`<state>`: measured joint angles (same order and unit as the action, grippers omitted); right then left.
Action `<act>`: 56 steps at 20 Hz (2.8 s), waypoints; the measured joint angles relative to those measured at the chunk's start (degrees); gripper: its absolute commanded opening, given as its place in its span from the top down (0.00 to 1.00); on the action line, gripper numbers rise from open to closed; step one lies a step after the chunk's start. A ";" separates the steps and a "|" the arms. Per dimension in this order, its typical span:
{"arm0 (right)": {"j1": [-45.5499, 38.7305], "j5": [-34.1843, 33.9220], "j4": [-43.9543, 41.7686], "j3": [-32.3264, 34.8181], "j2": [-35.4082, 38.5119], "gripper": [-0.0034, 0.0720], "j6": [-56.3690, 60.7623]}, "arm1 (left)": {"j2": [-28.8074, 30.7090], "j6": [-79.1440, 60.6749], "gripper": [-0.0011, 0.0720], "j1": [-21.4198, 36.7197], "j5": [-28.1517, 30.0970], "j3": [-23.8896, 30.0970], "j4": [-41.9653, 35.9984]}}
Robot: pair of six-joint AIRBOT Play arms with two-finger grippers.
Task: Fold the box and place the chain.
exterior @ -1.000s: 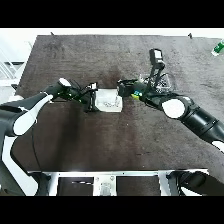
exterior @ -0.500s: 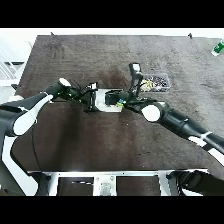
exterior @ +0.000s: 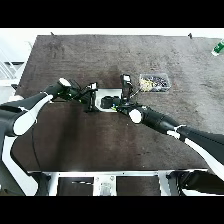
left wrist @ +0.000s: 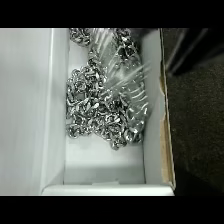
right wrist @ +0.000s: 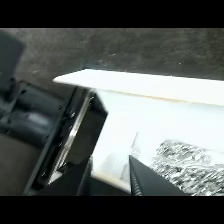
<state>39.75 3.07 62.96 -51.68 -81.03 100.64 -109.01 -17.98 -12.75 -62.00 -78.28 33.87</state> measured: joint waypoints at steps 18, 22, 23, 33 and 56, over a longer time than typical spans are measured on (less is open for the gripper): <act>-28.52 7.85 -1.22 3.26 0.96 0.39 -6.54 | 0.00 0.00 0.35 0.00 0.00 0.00 -0.02; -28.30 7.85 -2.25 -0.61 -4.61 0.41 -6.58 | 0.00 0.00 0.35 0.00 0.00 0.00 -0.02; -28.00 7.85 -2.45 -1.66 -5.99 0.41 -6.60 | 0.00 0.00 0.35 0.00 0.00 0.00 -0.02; -28.76 4.68 -3.61 -7.02 -12.74 0.94 -6.62 | 0.00 0.00 0.35 0.00 0.00 0.00 -0.02; -11.32 15.76 0.68 -7.63 23.76 0.94 -11.96 | 0.00 0.00 0.35 0.00 -0.02 0.00 -0.02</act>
<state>28.42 18.83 63.64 -59.31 -57.28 88.68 -109.01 -17.98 -12.75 -62.02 -78.28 33.85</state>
